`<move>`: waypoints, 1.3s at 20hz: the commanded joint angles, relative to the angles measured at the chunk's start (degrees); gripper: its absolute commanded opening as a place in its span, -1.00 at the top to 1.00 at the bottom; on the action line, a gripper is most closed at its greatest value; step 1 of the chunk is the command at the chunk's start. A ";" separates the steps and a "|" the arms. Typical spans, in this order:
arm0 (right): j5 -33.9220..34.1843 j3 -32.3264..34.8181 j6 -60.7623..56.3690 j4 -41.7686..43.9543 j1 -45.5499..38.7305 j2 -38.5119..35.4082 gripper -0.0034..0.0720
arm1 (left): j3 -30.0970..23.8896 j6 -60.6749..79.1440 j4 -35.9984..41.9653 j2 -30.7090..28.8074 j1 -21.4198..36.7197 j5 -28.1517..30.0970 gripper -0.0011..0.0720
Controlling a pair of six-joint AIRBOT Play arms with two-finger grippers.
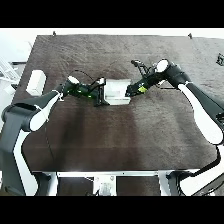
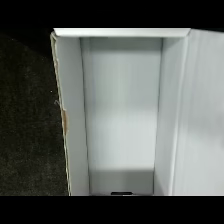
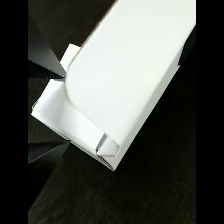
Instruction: Fold the box and place the chain.
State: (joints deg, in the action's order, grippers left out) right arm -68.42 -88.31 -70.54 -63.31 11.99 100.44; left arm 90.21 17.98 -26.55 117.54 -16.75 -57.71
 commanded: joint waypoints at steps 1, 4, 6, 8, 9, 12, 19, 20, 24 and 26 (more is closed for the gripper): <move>0.39 -1.14 -3.78 -7.58 2.51 0.11 -0.32 | -0.02 0.00 0.02 0.00 0.04 0.02 -0.01; 1.11 -1.29 -5.92 -8.39 3.21 0.50 -0.32 | -0.02 0.00 0.02 0.00 0.04 0.02 -0.01; 2.05 -1.38 -6.19 -8.39 3.43 0.76 -0.28 | -0.02 0.00 0.02 0.00 0.04 0.02 -0.01; 2.99 -1.97 -8.37 -9.29 3.98 1.11 -0.27 | -0.02 0.00 0.02 0.00 0.04 0.00 -0.01; 2.99 -2.40 -9.03 -9.86 4.28 1.49 -0.26 | -0.02 0.00 0.02 0.00 0.04 0.02 -0.01; 2.97 -2.84 -11.19 -11.89 5.40 2.03 -0.27 | -0.02 0.00 0.02 0.00 0.04 0.00 -0.01; 3.02 -2.99 -20.31 -19.85 8.07 2.16 -0.26 | -0.02 0.00 0.02 0.00 0.04 0.02 -0.01; 3.10 -3.04 -22.01 -21.46 8.33 2.19 -0.26 | -0.02 0.00 0.02 0.00 0.04 0.02 -0.01; 3.28 -5.46 -27.02 -27.21 9.90 4.26 -0.26 | -0.02 0.00 0.02 0.00 0.04 0.00 -0.01; 3.17 -7.41 -27.47 -27.36 10.36 5.79 -0.26 | -0.02 0.00 0.02 0.00 0.04 0.02 -0.01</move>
State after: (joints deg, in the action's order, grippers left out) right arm -65.19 -93.80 -95.42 -87.99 21.50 104.68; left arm 90.21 17.96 -26.50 117.56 -16.78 -57.69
